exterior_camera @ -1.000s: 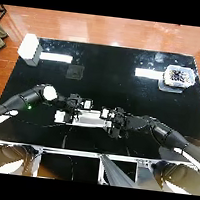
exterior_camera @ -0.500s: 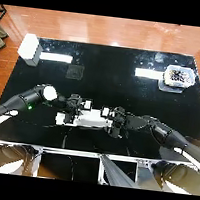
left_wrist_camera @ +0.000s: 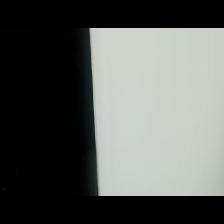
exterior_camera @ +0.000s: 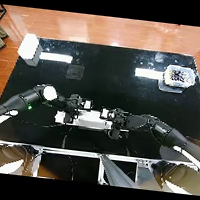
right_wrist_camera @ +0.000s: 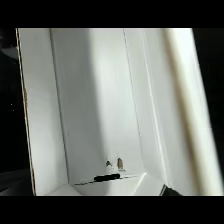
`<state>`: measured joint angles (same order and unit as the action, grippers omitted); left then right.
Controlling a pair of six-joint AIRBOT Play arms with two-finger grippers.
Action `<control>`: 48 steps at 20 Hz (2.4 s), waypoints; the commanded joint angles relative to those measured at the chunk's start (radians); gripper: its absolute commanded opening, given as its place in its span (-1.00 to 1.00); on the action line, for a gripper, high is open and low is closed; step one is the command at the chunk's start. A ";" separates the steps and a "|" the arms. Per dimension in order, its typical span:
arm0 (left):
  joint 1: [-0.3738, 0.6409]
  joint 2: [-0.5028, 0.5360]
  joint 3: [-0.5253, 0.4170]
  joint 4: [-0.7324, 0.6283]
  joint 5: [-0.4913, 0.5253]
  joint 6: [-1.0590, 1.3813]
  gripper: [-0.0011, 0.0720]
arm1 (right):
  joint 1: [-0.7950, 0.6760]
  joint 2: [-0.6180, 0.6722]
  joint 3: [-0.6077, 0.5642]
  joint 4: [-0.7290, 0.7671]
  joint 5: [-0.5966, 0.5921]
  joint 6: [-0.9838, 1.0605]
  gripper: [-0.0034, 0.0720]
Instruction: Fold the box and place the chain.
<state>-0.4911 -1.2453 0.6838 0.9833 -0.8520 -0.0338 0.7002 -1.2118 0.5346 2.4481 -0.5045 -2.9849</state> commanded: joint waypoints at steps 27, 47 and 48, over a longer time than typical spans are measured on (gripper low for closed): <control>0.000 0.001 0.000 0.000 0.006 -0.023 -0.92 | 0.000 -0.044 0.002 0.006 0.033 -0.003 0.93; 0.001 0.001 0.001 0.005 0.003 -0.026 -0.90 | 0.000 -0.046 0.001 0.001 0.032 -0.003 -0.40; 0.001 0.001 0.001 0.005 0.003 -0.026 -0.90 | 0.000 -0.046 0.001 0.001 0.032 -0.003 -0.40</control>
<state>-0.4911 -1.2449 0.6838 0.9859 -0.8486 -0.0593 0.7002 -1.2568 0.5362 2.4496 -0.4725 -2.9887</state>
